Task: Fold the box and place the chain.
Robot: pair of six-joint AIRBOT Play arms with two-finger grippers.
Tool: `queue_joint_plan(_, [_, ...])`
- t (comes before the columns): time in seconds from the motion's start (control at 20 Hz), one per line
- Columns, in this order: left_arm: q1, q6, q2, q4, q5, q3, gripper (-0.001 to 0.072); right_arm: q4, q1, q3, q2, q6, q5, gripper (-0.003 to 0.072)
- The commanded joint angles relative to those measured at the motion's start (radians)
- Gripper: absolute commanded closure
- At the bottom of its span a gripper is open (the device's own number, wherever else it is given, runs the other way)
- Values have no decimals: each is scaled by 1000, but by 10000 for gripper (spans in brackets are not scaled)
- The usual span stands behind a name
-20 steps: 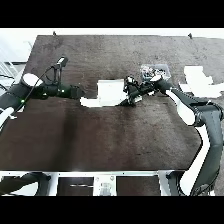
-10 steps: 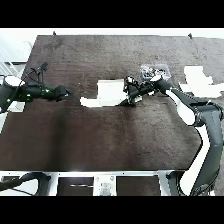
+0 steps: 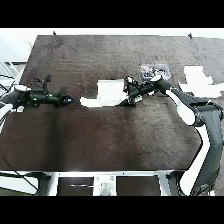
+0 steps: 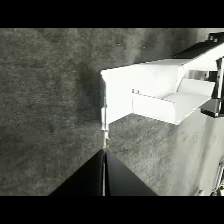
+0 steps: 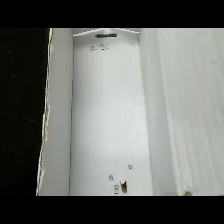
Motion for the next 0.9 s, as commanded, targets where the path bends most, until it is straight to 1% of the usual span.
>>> queue_joint_plan(0.0, [-5, 1, -66, -30, 9, 2, 695, 0, 0, 0, -1, 0, 0, 95])
queue_joint_plan(0.1, [-28, -18, -80, -25, 39, 2, 695, 0, 0, 0, -1, 0, 0, 95])
queue_joint_plan(0.35, [-130, -51, -80, -24, 158, 2, 695, 0, 0, 0, -1, 0, 0, 95])
queue_joint_plan(0.5, [-190, -79, -87, -32, 206, 5, 695, 0, 0, 0, -1, 0, 0, 95])
queue_joint_plan(0.65, [-231, -76, -150, -43, 160, 67, 695, 0, 0, 0, -1, 0, 0, 95])
queue_joint_plan(0.85, [-243, -66, -154, -67, 136, 132, 690, 0, 0, 0, -1, 0, 0, 95])
